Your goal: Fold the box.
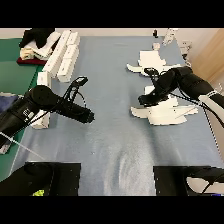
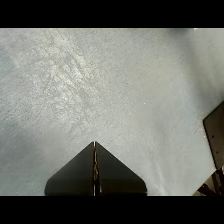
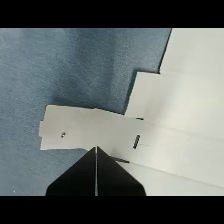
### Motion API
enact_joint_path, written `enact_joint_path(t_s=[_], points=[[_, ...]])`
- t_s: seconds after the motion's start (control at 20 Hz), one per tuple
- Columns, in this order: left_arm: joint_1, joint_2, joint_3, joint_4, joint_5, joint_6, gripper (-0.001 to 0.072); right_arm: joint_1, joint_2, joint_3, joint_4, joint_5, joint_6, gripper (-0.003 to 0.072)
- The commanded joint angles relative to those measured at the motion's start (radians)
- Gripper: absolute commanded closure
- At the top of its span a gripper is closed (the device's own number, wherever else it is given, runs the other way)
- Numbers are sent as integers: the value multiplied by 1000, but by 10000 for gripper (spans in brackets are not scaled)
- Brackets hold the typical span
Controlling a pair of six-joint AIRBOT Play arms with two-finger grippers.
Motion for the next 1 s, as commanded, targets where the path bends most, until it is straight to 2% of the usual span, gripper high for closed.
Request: enact_joint_path(t_s=[0.0,0.65,0.8,0.95], points=[[0,1,0,0,0,0,698,0,0,1,0,0,0,667],[0,1,0,0,0,0,698,0,0,1,6,3,1,667],[0,1,0,0,0,0,698,0,-2,1,77,9,10,667],[0,1,0,-1,26,0,698,1,-6,3,203,24,106,668]])
